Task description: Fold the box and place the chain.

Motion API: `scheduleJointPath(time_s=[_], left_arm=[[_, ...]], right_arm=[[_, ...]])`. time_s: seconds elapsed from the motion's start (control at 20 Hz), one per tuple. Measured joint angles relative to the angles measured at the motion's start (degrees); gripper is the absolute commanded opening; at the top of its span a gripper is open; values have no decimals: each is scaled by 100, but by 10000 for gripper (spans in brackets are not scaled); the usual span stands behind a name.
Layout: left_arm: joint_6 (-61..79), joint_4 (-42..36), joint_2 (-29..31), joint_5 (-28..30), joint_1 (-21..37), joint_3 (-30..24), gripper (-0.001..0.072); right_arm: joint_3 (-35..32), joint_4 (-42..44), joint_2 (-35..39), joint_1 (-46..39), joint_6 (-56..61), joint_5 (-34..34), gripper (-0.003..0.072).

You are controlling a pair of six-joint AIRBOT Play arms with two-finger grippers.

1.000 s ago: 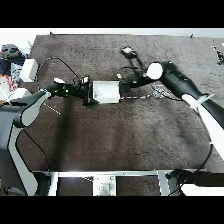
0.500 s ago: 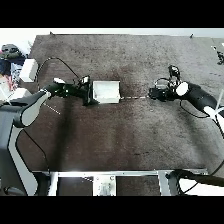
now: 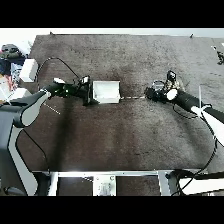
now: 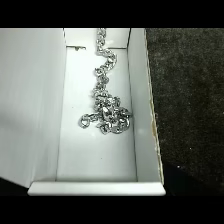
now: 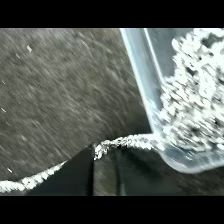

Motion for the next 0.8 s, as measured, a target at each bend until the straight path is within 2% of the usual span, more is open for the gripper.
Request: scheduleJointPath(time_s=[0.2, 0.4, 0.55, 0.8], left_arm=[[2, 0, 0, 0, 0, 0, 286], [2, 0, 0, 0, 0, 0, 285], [2, 0, 0, 0, 0, 0, 285], [0, 0, 2, 0, 0, 0, 285]], right_arm=[[0, 157, 144, 170, 0, -133, 8], [74, 229, 955, 765, -315, -216, 9], [361, 238, 1502, 1287, -479, -249, 8], [1082, 72, 1821, 2070, -570, -243, 8]])
